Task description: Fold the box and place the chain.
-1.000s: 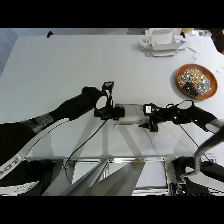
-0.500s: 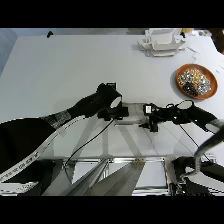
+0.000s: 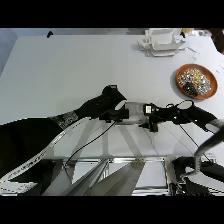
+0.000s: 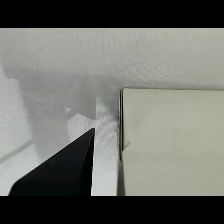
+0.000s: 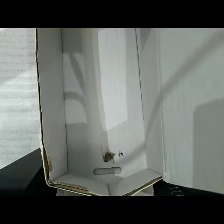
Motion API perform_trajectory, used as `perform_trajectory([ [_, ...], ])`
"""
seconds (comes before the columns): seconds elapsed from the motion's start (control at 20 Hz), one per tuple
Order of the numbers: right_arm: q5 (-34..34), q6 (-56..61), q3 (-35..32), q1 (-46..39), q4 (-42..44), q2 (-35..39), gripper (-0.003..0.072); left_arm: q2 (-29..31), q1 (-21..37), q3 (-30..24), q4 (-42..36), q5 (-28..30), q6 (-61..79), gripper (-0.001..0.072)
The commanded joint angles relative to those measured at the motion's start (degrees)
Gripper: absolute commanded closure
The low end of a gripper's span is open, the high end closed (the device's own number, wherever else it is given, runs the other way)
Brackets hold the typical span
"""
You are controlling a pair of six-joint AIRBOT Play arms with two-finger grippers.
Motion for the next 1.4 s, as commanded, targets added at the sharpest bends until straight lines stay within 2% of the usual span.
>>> perform_trajectory([
  [0.0, 0.02, 0.02, -0.02, 0.02, 0.02, -0.02, 0.0349, -0.24, -0.07, 0.07, -0.09, -0.2, 2.56, 0.0463],
  [0.15, 0.02, 0.02, -0.02, 0.02, 0.02, -0.02, 0.0349, -0.61, -0.07, 0.07, -0.59, 0.39, 2.49, 0.0485],
  [0.2, 0.02, 0.02, -0.02, 0.02, 0.02, -0.02, 0.0349, -0.92, -0.07, 0.07, -0.72, 0.33, 2.54, 0.0626],
  [0.25, 0.02, 0.02, -0.02, 0.02, 0.02, -0.02, 0.0349, -1.09, -0.13, 0.07, -0.72, 0.35, 2.56, 0.0703],
  [0.65, 0.02, 0.02, -0.02, 0.02, 0.02, -0.02, 0.0349, -1.2, -0.2, 0.07, -0.63, 0.35, 2.58, 0.0695],
  [0.75, 0.02, 0.02, -0.02, 0.02, 0.02, -0.02, 0.0349, -1.2, -0.17, 0.07, -0.33, 0.33, 2.58, 0.062],
  [1.05, 0.02, 0.02, -0.02, 0.02, 0.02, -0.02, 0.0349, -1.29, -0.07, 0.07, 1.07, 0.96, 4.96, 0.062],
  [1.25, 0.02, 0.02, -0.02, 0.02, 0.02, -0.02, 0.0349, -1.29, -0.07, 0.07, 1.03, 0.94, 4.96, 0.0638],
  [1.3, 0.02, 0.02, -0.02, 0.02, 0.02, -0.02, 0.0349, -1.29, -0.07, 0.07, 1.03, 0.9, 4.96, 0.0696],
  [1.35, 0.02, 0.02, -0.02, 0.02, 0.02, -0.02, 0.0349, -1.29, -0.07, 0.07, 1.03, 0.76, 4.98, 0.0705],
])
